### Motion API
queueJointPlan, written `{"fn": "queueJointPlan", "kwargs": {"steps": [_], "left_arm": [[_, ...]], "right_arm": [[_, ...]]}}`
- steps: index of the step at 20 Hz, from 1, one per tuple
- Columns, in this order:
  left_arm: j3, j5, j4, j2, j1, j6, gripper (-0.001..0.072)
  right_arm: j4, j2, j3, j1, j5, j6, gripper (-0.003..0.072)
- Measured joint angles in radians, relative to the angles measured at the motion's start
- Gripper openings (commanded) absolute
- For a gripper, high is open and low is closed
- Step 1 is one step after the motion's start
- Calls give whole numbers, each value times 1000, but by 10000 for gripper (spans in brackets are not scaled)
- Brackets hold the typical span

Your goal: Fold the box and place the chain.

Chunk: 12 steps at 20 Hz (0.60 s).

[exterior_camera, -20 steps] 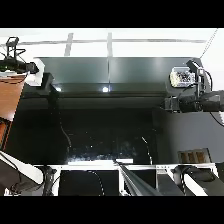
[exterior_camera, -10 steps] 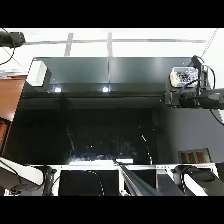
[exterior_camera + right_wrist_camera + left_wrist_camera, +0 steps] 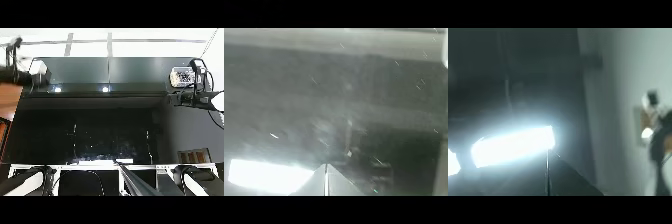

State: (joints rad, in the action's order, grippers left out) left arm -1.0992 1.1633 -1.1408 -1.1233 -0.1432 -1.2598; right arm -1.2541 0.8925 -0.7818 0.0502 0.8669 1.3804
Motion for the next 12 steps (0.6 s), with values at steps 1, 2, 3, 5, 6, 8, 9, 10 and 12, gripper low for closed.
{"fn": "queueJointPlan", "kwargs": {"steps": [1, 2, 3, 5, 6, 8, 9, 10, 12], "left_arm": [[78, -6, -8, 76, 0, 5, 24], [147, -16, -13, 149, -4, 10, 25], [212, -23, -19, 220, -8, 14, 25], [303, -40, -27, 336, -14, 16, 25], [334, -42, -31, 383, -16, 19, 25], [371, -47, -31, 447, -19, 21, 26], [383, -51, -32, 467, -20, 22, 25], [391, -53, -33, 483, -20, 22, 26], [401, -54, -33, 501, -21, 22, 26]], "right_arm": [[-15, 1, 8, 0, 6, 0, 14], [-27, 2, 12, 0, 8, 0, 14], [-35, 3, 16, 0, 13, 0, 14], [-47, 3, 21, 0, 14, 0, 14], [-51, 3, 22, 0, 16, 0, 14], [-56, 4, 24, 0, 18, 0, 14], [-56, 4, 24, 0, 17, 0, 14], [-58, 4, 26, 0, 19, 0, 14], [-60, 4, 26, 0, 18, 0, 13]]}}
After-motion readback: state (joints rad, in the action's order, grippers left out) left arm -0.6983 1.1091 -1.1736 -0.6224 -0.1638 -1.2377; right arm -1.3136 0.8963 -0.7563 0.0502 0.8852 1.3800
